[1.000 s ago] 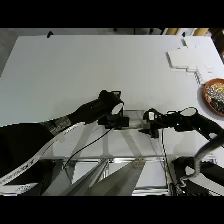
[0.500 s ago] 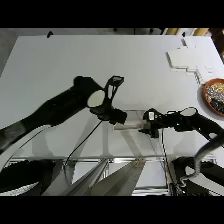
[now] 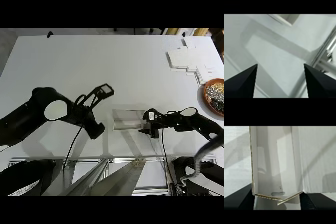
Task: Fold the box and place the chain.
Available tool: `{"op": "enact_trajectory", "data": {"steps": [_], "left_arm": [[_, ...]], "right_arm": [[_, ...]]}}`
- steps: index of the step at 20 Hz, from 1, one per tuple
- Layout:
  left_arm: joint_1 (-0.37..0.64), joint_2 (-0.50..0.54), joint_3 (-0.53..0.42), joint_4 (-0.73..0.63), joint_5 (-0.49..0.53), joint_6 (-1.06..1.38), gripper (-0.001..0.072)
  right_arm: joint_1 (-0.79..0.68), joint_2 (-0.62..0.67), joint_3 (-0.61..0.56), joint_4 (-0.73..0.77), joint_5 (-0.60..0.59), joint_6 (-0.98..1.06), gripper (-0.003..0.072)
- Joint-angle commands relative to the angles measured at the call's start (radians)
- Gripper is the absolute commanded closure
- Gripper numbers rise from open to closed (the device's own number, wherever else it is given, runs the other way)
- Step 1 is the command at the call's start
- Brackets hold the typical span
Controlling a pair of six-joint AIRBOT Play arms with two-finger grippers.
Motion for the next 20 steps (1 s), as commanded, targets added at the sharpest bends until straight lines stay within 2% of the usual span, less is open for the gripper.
{"op": "enact_trajectory", "data": {"steps": [1,3,5,10,11,13,16,20], "left_arm": [[0.105,0.031,-0.202,-0.209,0.198,0.691,0.0070],[0.161,0.024,-0.274,-0.365,0.336,1.044,0.0074],[0.202,-0.005,-0.303,-0.517,0.392,1.287,0.0076],[0.210,-0.174,-0.303,-0.669,0.440,1.483,0.0060],[0.198,-0.206,-0.303,-0.700,0.452,1.530,0.0002],[0.163,-0.251,-0.303,-0.803,0.470,1.601,0.0009],[0.117,-0.293,-0.303,-0.921,0.490,1.665,0.0008],[0.099,-0.312,-0.303,-0.949,0.518,1.661,0.0008]], "right_arm": [[0.000,0.000,0.000,0.000,0.000,0.000,0.0272],[0.000,0.000,0.000,0.000,0.000,0.000,0.0272],[0.000,0.000,0.000,0.000,0.000,0.000,0.0272],[0.000,0.000,0.001,0.000,0.000,0.000,0.0272],[0.000,0.000,0.000,0.000,0.000,0.000,0.0272],[0.000,0.000,0.001,0.000,0.000,0.000,0.0272],[0.000,0.000,0.001,0.000,0.000,0.000,0.0272],[0.000,0.000,0.000,0.000,0.000,0.000,0.0272]]}}
